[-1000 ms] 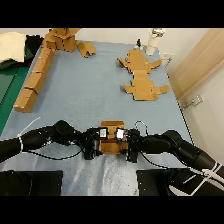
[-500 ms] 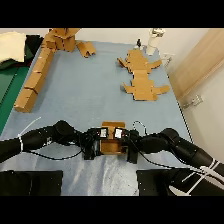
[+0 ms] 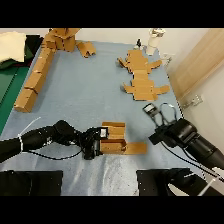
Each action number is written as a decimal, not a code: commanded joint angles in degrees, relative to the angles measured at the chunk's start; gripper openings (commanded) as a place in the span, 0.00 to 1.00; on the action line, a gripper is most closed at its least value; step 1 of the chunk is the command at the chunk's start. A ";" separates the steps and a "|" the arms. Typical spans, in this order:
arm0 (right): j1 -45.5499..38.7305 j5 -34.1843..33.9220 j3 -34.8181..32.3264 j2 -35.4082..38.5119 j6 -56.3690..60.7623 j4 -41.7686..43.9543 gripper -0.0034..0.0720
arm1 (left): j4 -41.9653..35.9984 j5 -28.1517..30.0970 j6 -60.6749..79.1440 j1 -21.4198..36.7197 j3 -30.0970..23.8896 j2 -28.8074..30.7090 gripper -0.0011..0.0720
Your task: Fold the box.
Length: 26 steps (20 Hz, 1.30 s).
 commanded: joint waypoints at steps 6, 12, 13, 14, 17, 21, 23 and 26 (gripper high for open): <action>-7.85 10.34 -8.02 0.66 11.98 32.02 0.05 | 0.04 0.02 0.07 0.02 0.02 -0.02 0.73; -7.85 11.30 -10.10 0.68 9.99 36.74 0.05 | 0.02 0.02 0.04 0.02 0.02 -0.02 0.73; -7.85 11.28 -10.16 0.68 9.20 38.03 0.05 | 0.04 0.02 0.04 0.02 0.02 -0.02 0.73; -7.85 11.28 -10.16 0.70 8.61 39.04 0.05 | 0.04 0.02 0.04 0.02 0.02 -0.02 0.73; -7.85 11.65 -10.16 0.81 6.80 41.81 0.05 | 0.04 0.02 0.04 0.02 0.02 -0.02 0.73; -7.85 14.25 -10.14 1.09 2.23 49.90 0.05 | 0.02 0.02 0.04 0.02 0.02 -0.02 0.73; -7.85 14.80 -9.97 1.97 1.75 51.04 0.05 | 0.02 0.02 0.04 0.02 0.02 -0.02 0.73; -7.87 14.67 -8.79 4.22 1.18 51.04 0.27 | 0.04 0.00 0.04 0.02 0.02 -0.02 0.73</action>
